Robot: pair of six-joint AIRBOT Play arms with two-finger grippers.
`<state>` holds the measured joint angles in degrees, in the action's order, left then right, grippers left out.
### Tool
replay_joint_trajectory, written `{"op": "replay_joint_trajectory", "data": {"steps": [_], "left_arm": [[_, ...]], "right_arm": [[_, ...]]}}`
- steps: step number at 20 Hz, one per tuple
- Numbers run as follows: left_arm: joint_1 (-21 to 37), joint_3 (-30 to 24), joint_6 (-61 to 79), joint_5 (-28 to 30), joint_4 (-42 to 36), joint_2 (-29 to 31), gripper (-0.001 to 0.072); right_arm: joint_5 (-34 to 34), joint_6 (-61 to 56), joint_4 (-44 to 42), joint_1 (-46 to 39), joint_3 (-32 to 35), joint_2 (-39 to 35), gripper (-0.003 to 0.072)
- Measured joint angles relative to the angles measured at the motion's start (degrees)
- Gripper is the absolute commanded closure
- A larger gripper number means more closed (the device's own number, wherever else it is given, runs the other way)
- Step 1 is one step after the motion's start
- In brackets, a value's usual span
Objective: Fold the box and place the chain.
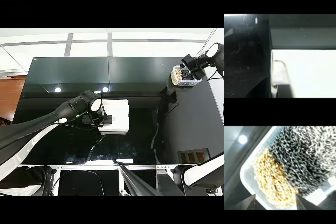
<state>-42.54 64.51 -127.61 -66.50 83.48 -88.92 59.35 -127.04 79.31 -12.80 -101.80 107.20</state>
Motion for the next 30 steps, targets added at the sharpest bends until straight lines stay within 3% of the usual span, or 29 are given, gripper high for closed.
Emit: {"op": "replay_joint_trajectory", "data": {"steps": [12,13,17,23,30], "left_arm": [[0.00,0.00,0.02,-0.04,0.00,0.00,0.0682],[0.00,0.00,0.02,-0.02,0.00,0.00,0.0682],[0.00,0.00,0.02,-0.02,-0.02,0.00,0.0682],[0.00,0.00,0.02,-0.04,-0.02,0.00,0.0682],[0.00,0.00,0.02,-0.04,-0.17,0.00,0.0682]], "right_arm": [[-1.25,-2.60,-9.16,-1.68,-4.76,7.89,0.0137],[-1.42,-1.95,-9.49,-1.64,-4.83,8.26,0.0222],[-1.31,2.01,-10.14,-1.64,-4.85,9.11,0.0675],[-0.02,16.48,-13.51,-2.43,-5.70,4.96,0.0675],[7.39,35.12,-14.29,-3.06,-5.97,-13.62,0.0675]]}}
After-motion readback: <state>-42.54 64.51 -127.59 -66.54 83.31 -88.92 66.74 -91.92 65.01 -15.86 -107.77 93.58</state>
